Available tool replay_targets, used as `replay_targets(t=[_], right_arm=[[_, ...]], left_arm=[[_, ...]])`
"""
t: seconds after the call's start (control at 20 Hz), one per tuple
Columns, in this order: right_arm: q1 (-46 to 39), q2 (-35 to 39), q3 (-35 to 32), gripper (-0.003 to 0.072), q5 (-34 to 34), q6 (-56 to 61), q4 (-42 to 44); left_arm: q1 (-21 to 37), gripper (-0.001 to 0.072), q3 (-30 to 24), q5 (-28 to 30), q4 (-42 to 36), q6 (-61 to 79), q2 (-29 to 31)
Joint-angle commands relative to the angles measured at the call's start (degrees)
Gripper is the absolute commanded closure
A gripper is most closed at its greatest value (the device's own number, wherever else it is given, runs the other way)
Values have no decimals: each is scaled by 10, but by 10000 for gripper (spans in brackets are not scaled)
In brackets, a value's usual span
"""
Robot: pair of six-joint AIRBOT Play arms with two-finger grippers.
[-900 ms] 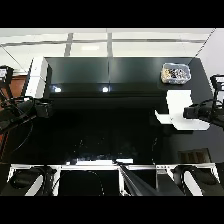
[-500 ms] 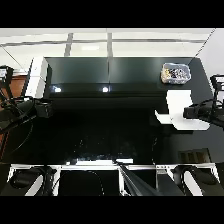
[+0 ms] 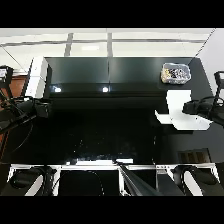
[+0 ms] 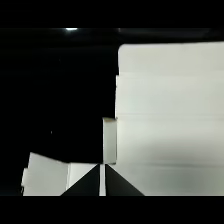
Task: Fold the box and place the chain.
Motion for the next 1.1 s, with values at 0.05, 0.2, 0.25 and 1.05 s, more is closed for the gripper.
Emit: replay_targets(t=[0.05,0.2,0.25,1.05], right_arm=[[-2,-44,0,-34,-171,4,-3],[-89,-159,35,-34,-184,139,-101],[-141,-214,70,-34,-148,152,-107],[-343,-545,362,457,281,-211,-36]], left_arm=[[0,688,0,71,-7,-2,-10],[0,672,-3,83,-42,-2,-28],[-1,406,-4,80,-59,-2,-41],[-1,5,-5,24,-116,-16,-163]])
